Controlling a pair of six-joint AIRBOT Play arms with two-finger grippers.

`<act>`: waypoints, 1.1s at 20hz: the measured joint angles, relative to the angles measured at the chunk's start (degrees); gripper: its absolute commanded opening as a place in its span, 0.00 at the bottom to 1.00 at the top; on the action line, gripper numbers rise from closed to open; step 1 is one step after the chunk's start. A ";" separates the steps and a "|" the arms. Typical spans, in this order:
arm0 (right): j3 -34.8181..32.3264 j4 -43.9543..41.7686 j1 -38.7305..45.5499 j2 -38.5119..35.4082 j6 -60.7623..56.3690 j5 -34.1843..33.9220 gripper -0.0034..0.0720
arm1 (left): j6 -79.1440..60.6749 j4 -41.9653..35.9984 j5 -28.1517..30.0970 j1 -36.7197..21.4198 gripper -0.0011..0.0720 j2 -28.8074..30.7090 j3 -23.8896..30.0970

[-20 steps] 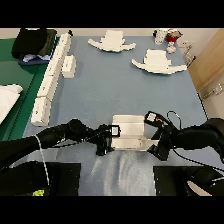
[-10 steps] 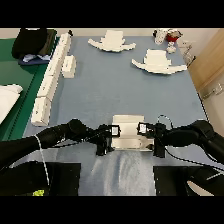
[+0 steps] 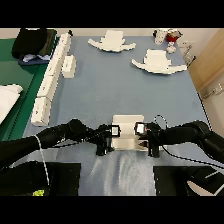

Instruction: Fold the box.

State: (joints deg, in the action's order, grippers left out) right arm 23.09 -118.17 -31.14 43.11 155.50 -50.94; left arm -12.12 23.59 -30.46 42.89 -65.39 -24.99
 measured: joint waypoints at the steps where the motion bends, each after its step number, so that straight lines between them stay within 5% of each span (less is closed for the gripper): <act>1: 0.00 -0.13 0.00 0.31 0.44 0.17 0.92 | 0.00 0.00 0.00 0.00 0.64 0.00 0.00; 7: -0.02 1.53 -0.07 0.76 0.92 0.31 0.89 | 0.00 -0.02 0.00 0.00 0.64 0.00 0.00; 8: -0.02 1.97 -0.07 0.39 0.28 -0.09 0.82 | 0.00 -0.02 0.00 0.00 0.64 0.00 0.00; 10: 0.44 4.39 0.07 -0.85 -4.09 -1.75 0.29 | 0.02 -0.02 0.00 0.00 0.64 0.00 0.00; 12: 1.79 9.49 0.04 -2.62 -12.72 -4.72 0.14 | 0.00 0.00 0.00 0.00 0.64 0.00 0.00; 15: 3.91 25.40 0.20 -5.16 -32.35 -10.16 0.05 | 0.02 0.00 0.00 0.00 0.64 0.00 0.00; 19: 5.22 49.37 3.63 -6.21 -57.31 -19.96 0.05 | 0.02 0.00 0.00 0.00 0.64 0.00 0.00; 22: 5.51 49.27 12.20 -4.04 -65.33 -23.85 0.05 | 0.02 -0.02 0.00 0.00 0.64 0.00 0.00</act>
